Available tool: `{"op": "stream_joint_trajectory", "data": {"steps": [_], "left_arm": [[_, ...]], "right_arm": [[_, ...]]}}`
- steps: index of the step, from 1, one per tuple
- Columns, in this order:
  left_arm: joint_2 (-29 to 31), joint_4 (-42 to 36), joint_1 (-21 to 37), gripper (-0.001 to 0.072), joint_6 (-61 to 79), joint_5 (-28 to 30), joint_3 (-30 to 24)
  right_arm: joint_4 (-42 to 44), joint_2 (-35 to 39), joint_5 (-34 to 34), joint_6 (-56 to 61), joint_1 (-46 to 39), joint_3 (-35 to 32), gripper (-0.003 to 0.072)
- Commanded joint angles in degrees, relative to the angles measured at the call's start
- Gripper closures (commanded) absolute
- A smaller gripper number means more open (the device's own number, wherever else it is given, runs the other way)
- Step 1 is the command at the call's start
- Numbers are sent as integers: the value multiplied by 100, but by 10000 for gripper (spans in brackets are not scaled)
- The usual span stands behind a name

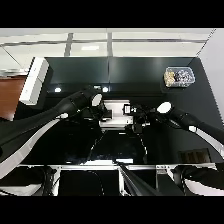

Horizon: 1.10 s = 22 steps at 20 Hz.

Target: Fold the box and place the chain.

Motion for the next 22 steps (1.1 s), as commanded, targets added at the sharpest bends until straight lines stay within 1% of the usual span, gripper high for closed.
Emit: {"op": "stream_joint_trajectory", "data": {"steps": [1, 2, 3, 4, 5, 6, 9, 10, 11, 12, 13, 14, 16, 17, 20, 21, 22], "left_arm": [[-44, 11, -61, 364, -131, 20, 50], [-44, 28, -59, 393, -136, 31, 63], [-44, 26, -61, 486, -133, 33, 66], [-50, 26, -66, 495, -138, 31, 66], [-55, 4, -66, 612, -146, 15, 66], [-55, 4, -68, 683, -146, 15, 66], [-55, 4, -66, 678, -142, 15, 66], [-55, 4, -66, 577, -142, 28, 66], [-55, 7, -66, 331, -146, 31, 66], [-57, 7, -63, 276, -146, 37, 66], [-57, 11, -63, 281, -146, 35, 66], [-61, 11, -63, 383, -149, 35, 66], [-61, 11, -63, 642, -151, 46, 66], [-61, 9, -66, 682, -149, 39, 66], [-59, 4, -66, 682, -37, 31, 66], [-59, 2, -66, 682, -11, 20, 66], [-59, 2, -66, 682, -11, 11, 66]], "right_arm": [[0, -4, 4, 2, 4, 0, 433], [0, -4, 2, 2, 7, 0, 433], [0, -4, 2, 2, 4, 0, 433], [0, -4, 2, 2, 4, 0, 433], [0, -4, 2, 2, 7, 0, 433], [0, -4, 2, 2, 4, 0, 433], [0, -4, 4, 2, 4, 0, 433], [0, -4, 4, 2, 4, 0, 433], [0, -4, 2, 2, 4, 0, 433], [0, -4, 4, 2, 4, 0, 433], [0, -4, 4, 2, 4, 0, 433], [-2, -4, 7, 2, 4, 0, 433], [-2, -4, 9, 0, 4, 0, 433], [-2, -4, 9, 2, 4, 0, 433], [4, -2, 7, 57, 4, 0, 428], [2, -2, 0, 181, 4, 0, 241], [-4, 4, -2, 236, 2, 0, 23]]}}
